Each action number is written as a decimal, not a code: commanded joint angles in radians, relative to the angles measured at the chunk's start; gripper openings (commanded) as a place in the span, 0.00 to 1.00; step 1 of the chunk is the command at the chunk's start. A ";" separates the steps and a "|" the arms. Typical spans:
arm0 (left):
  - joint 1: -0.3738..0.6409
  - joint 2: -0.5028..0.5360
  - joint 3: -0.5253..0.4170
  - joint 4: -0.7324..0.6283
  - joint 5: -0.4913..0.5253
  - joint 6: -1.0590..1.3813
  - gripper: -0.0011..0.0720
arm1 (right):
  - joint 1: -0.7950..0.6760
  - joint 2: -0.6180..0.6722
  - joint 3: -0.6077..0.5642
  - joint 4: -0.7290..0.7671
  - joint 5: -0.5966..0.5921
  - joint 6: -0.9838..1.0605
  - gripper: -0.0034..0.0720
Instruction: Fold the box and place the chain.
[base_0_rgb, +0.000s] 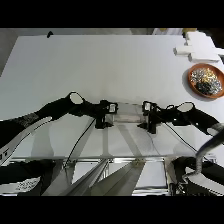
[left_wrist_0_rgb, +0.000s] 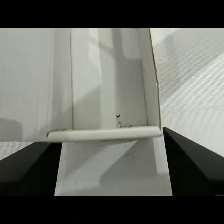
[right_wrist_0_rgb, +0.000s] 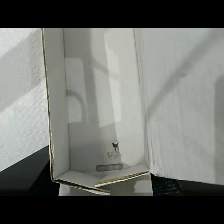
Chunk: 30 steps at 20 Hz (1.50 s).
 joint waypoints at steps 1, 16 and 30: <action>-0.007 -0.001 -0.026 -0.032 0.006 0.010 0.98 | 0.000 0.000 0.000 0.001 0.000 0.001 0.46; -0.038 -0.031 -0.031 -0.113 0.056 0.009 0.39 | 0.000 0.000 0.000 0.001 0.000 0.001 0.46; -0.038 -0.030 -0.031 -0.113 0.056 0.010 0.39 | 0.000 0.000 0.000 0.001 0.000 0.001 0.46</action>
